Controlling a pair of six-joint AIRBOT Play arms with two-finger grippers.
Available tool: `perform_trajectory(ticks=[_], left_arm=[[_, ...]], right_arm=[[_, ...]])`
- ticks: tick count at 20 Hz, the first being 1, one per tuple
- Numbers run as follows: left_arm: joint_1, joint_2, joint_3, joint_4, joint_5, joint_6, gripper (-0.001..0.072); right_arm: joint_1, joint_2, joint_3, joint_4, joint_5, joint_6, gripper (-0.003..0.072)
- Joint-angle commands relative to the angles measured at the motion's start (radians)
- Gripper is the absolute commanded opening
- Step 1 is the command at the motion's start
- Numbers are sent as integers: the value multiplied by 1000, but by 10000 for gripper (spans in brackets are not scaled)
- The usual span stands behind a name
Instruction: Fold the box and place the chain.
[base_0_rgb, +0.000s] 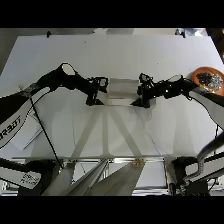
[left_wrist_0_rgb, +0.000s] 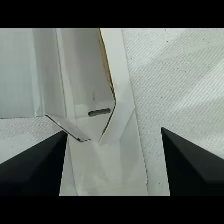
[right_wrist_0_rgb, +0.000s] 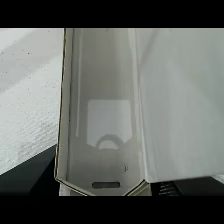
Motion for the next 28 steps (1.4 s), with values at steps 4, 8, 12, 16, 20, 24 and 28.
perform_trajectory(ticks=[4, 8, 12, 16, 20, 24, 28], left_arm=[[-5, -9, 0, 10, 72, 11, 510], [-5, -10, 0, 10, 125, 14, 510], [-5, -13, 0, 10, 124, 44, 392], [-11, -15, 0, 10, 120, 67, 326], [-19, -15, 0, 5, 121, 98, 305], [-26, -15, 0, 6, 91, 98, 257], [-26, -15, 0, 5, 106, 100, 257]], right_arm=[[0, 0, 1, 2, -1, 1, 411], [0, 0, 1, 2, -1, 1, 411], [0, 0, 1, 2, -1, 1, 411], [0, 0, 1, 2, -1, 1, 411], [0, 0, 1, 2, -1, 1, 411], [0, 0, 1, 2, -1, 1, 411], [0, 0, 1, 2, -1, 1, 411]])
